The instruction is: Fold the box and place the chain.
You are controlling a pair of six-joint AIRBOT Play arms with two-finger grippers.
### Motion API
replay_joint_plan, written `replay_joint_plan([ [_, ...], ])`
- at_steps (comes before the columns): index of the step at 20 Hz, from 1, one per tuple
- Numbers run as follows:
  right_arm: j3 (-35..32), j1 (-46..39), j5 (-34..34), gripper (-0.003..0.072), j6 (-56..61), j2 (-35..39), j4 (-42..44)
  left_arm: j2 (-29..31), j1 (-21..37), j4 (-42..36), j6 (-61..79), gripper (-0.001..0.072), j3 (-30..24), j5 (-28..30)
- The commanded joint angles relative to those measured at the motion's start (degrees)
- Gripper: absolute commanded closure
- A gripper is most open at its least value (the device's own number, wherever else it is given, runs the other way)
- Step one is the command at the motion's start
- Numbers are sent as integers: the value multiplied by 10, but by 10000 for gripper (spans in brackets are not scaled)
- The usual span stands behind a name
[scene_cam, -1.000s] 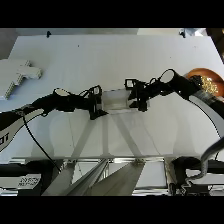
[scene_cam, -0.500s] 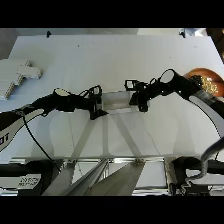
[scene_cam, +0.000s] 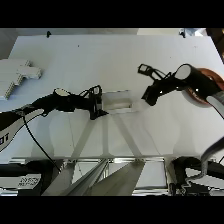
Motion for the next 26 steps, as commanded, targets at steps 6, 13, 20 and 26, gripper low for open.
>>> replay_joint_plan([
  [6, -18, -94, 0, 676, 174, 11, -6, 0, 0, 0, 0, 336, 0, 0],
  [13, -90, -83, -6, 678, 165, -31, 71, 0, 0, 0, 0, 336, 0, 0],
  [20, -91, -32, -32, 678, 153, -73, 132, 0, 0, 0, 0, 336, 0, 0],
  [26, -91, -28, -23, 480, 147, -74, 210, 0, 0, 0, 0, 336, 0, 0],
])
